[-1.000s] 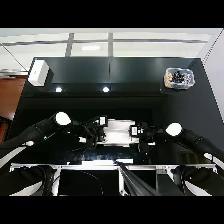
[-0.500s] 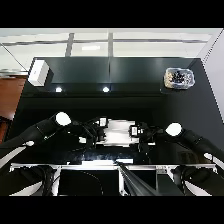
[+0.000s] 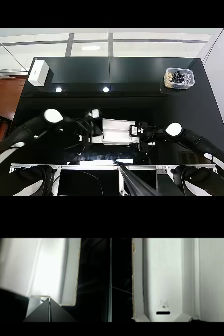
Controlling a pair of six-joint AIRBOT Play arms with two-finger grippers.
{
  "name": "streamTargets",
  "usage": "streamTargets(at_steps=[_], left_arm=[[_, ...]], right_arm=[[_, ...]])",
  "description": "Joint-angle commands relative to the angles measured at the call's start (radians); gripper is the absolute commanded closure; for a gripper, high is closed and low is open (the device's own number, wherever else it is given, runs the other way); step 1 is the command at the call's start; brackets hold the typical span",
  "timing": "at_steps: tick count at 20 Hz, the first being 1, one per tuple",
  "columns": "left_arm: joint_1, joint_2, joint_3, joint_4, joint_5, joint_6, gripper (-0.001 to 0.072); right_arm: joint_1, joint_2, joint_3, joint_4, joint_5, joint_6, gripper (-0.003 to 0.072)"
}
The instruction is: Fold the box and place the chain.
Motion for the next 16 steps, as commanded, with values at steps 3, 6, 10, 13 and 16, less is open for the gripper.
streamTargets(at_steps=[3, 6, 10, 13, 16], left_arm=[[0.347, 0.154, 0.001, 0.274, -0.185, -0.797, 0.0683], [0.536, 0.147, -0.022, 0.380, -0.258, -1.039, 0.0683], [0.629, 0.126, -0.117, 0.282, -0.241, -1.109, 0.0681], [0.627, 0.063, -0.166, 0.164, -0.227, -1.094, 0.0682], [0.596, -0.025, -0.175, 0.143, -0.223, -1.056, 0.0682]], right_arm=[[0.001, -0.001, 0.000, -0.002, 0.004, -0.002, 0.0220], [0.001, -0.001, 0.000, -0.002, 0.004, -0.002, 0.0220], [0.001, -0.001, 0.000, -0.002, 0.004, -0.002, 0.0220], [0.001, -0.001, 0.000, -0.002, 0.004, -0.002, 0.0221], [0.001, -0.001, 0.000, -0.002, 0.004, -0.002, 0.0220]])
